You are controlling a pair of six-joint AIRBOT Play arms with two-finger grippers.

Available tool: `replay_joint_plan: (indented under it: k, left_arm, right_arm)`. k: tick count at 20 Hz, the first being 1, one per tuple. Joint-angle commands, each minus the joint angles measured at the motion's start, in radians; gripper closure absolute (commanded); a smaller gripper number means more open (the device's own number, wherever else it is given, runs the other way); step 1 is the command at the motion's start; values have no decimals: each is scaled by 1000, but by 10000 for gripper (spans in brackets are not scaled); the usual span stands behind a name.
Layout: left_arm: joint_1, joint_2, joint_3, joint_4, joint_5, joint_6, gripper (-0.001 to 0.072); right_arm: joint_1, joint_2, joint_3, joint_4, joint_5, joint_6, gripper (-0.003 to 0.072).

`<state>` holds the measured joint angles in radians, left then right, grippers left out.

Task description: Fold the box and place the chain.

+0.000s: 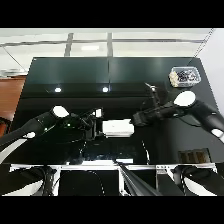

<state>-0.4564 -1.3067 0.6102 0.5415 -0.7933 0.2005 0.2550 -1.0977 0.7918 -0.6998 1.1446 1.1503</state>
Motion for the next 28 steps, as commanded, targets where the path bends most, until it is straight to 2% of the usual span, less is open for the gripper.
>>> replay_joint_plan:
  k: [1, 2, 6, 8, 10, 13, 17, 20, 21, 24, 28]
  left_arm:
    - [2, 12, 3, 1, -2, 1, 213]
    - [2, 29, 7, 18, -1, 0, -11]
    - [9, 163, 13, 198, -18, -138, -10]
    - [-11, 230, 26, 139, -43, -166, -11]
    - [-62, 248, 63, 110, -42, -220, -4]
    - [-135, 160, 143, 109, 13, -314, 6]
    - [-179, -66, 312, 95, -2, -465, 5]
    - [-189, -172, 420, 68, -96, -499, 5]
    - [-189, -191, 447, 68, -132, -500, 5]
    - [-189, -199, 463, 80, -136, -500, 5]
    - [-204, -199, 463, 190, -158, -500, 14]
  right_arm:
    - [-132, 143, 51, -213, 92, 68, 674]
    - [-172, 175, 51, -253, 117, 82, 674]
    - [-280, 243, 51, -352, 193, 96, 674]
    - [-286, 245, 48, -348, 161, 99, 674]
    - [-284, 245, 36, -314, 103, 100, 674]
    - [-284, 245, 15, -285, 55, 100, 674]
    - [-284, 245, 12, -285, 48, 100, 674]
    - [-284, 245, 12, -276, 21, 100, 673]
    - [-284, 245, 12, -277, 22, 99, 673]
    - [-284, 245, 12, -277, 21, 99, 674]
    - [-284, 245, 12, -277, 15, 99, 673]
